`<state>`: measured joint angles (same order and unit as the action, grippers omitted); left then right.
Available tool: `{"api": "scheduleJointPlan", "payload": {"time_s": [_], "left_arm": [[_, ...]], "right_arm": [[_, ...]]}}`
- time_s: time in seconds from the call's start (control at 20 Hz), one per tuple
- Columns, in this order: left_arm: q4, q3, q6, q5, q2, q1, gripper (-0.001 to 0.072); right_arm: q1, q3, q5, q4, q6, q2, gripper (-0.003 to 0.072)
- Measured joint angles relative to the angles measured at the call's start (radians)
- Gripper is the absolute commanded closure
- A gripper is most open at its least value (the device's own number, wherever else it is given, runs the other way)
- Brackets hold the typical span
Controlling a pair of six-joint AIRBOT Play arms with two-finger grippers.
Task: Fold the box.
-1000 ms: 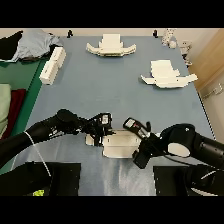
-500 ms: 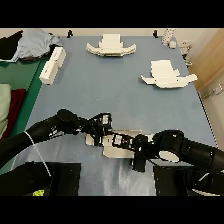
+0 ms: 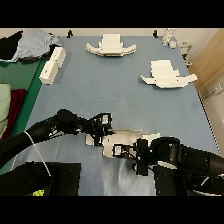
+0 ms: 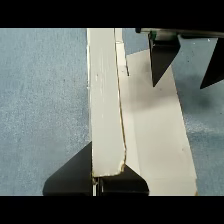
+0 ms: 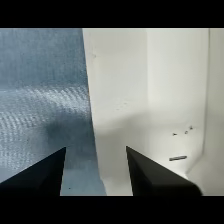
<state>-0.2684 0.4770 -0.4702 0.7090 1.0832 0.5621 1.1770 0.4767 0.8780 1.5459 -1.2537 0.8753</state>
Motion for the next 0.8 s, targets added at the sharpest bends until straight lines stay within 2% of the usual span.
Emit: {"api": "scheduleJointPlan", "payload": {"time_s": [0.05,0.15,0.4,0.8], "left_arm": [[0.000,0.000,0.000,0.000,0.000,0.000,0.0696],[0.000,0.000,0.000,0.000,0.000,0.000,0.0696],[0.000,0.000,0.000,0.000,0.000,0.000,0.0696],[0.000,0.000,0.000,0.000,0.000,0.000,0.0696]], "right_arm": [[0.006,-0.004,-0.020,0.043,-0.020,0.000,0.0108],[0.013,-0.009,-0.052,0.116,-0.055,0.000,0.0168],[0.020,-0.008,-0.087,0.237,-0.167,-0.016,0.0168],[0.018,0.020,-0.005,0.293,-0.374,-0.129,0.0165]]}}
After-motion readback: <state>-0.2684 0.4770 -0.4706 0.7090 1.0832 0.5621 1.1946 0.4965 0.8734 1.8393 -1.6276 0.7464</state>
